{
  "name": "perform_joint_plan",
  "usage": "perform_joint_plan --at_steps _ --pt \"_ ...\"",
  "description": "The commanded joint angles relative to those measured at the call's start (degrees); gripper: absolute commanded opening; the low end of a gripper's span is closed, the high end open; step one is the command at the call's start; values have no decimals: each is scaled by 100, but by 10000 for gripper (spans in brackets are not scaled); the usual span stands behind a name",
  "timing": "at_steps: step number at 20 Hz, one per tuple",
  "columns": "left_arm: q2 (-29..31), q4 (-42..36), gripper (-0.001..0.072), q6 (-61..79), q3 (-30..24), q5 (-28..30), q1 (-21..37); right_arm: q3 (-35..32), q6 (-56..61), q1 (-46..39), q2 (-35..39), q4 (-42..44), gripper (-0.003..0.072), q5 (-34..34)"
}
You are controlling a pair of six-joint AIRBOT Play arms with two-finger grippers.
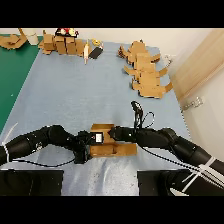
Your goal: Fold the box.
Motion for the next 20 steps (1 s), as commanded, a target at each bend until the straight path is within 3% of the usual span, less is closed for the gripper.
perform_joint_plan --at_steps 1,20 --pt "-4 2 246 4 2 4 4 7 -15 9 -295 -24 0 68" --pt "-4 2 246 2 2 9 4 -24 -413 9 -815 -380 0 -129"
